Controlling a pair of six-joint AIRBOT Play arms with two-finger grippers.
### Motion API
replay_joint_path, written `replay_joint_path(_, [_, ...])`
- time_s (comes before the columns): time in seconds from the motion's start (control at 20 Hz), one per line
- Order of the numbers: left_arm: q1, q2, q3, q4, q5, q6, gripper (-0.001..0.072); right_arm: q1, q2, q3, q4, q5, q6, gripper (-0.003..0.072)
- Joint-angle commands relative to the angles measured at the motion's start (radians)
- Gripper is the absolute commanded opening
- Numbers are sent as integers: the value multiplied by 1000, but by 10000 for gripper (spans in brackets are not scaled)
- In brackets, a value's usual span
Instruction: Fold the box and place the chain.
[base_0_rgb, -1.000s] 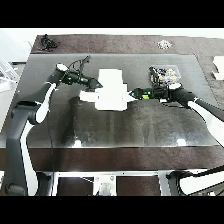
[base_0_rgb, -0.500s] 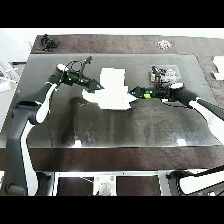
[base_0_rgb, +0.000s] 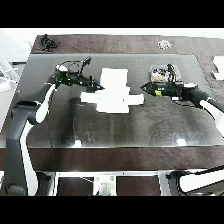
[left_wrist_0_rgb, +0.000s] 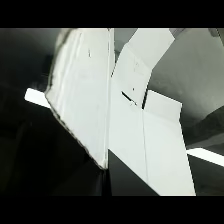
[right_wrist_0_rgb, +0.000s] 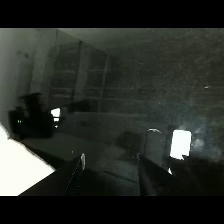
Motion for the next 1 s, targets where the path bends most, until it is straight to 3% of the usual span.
replay_joint_path(0.0, [0,9,-33,-30,4,134,13,-14,1,0,4,0,-19,410])
replay_joint_path(0.2, [0,40,-94,-22,21,249,12,-14,0,0,4,1,-24,410])
replay_joint_path(0.5, [0,162,-346,-89,229,527,13,-13,0,-10,3,0,-46,410])
replay_joint_path(0.7, [0,161,-400,-117,239,605,12,-8,0,-10,4,0,-46,410])
replay_joint_path(0.95, [0,159,-401,-117,262,626,15,-8,-1,-10,4,2,-45,410])
